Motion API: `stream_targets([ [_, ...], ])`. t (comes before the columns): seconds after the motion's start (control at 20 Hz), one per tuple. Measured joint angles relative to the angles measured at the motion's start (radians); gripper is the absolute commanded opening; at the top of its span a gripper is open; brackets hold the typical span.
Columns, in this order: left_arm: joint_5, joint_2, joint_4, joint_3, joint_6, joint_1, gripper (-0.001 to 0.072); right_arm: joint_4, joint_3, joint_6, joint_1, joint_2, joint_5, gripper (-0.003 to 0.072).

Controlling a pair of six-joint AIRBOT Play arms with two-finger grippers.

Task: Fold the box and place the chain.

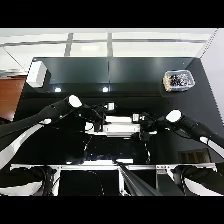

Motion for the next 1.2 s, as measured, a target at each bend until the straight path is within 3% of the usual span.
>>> stream_targets([
  [0.05, -0.011, 0.014, 0.005, 0.000, -0.017, 0.003, 0.0602, 0.000, 0.000, 0.000, 0.000, 0.000, 0.000, 0.0437],
  [0.1, -0.023, 0.031, 0.020, 0.000, -0.042, 0.006, 0.0660, -0.001, 0.000, 0.000, 0.000, 0.000, 0.000, 0.0271],
  [0.15, -0.029, 0.054, 0.037, -0.001, -0.084, 0.011, 0.0660, -0.001, 0.000, 0.000, 0.000, 0.000, 0.000, 0.0122],
  [0.2, -0.034, 0.084, 0.067, 0.000, -0.143, 0.018, 0.0660, -0.001, 0.000, 0.000, 0.000, 0.000, 0.000, 0.0071],
  [0.3, -0.066, 0.150, 0.152, 0.000, -0.293, 0.031, 0.0657, -0.002, 0.000, 0.001, 0.000, 0.000, 0.000, 0.0074],
  [0.35, -0.092, 0.184, 0.202, 0.000, -0.380, 0.040, 0.0603, -0.002, 0.000, 0.001, 0.000, 0.000, -0.001, 0.0075],
  [0.4, -0.127, 0.210, 0.241, 0.000, -0.461, 0.050, 0.0480, -0.002, 0.000, 0.002, 0.000, 0.000, -0.001, 0.0075],
  [0.45, -0.171, 0.231, 0.273, 0.000, -0.547, 0.060, 0.0229, -0.003, 0.000, 0.002, 0.000, 0.000, -0.001, 0.0075],
  [0.5, -0.220, 0.243, 0.292, -0.001, -0.621, 0.066, 0.0027, -0.003, 0.000, 0.002, 0.000, 0.000, -0.001, 0.0074],
  [0.65, -0.371, 0.253, 0.307, -0.004, -0.794, 0.069, 0.0026, -0.003, 0.000, 0.002, 0.000, 0.000, -0.001, 0.0075],
  [0.75, -0.406, 0.253, 0.254, -0.014, -0.849, 0.059, 0.0026, -0.003, 0.000, 0.002, 0.000, 0.000, -0.001, 0.0074],
  [0.95, -0.278, 0.250, 0.053, -0.047, -0.880, 0.045, 0.0027, -0.003, 0.000, 0.002, 0.000, 0.000, -0.001, 0.0075],
  [1.2, -0.048, 0.246, -0.050, -0.059, -0.882, 0.042, 0.0027, -0.003, 0.000, 0.002, 0.000, 0.000, -0.002, 0.0075],
])
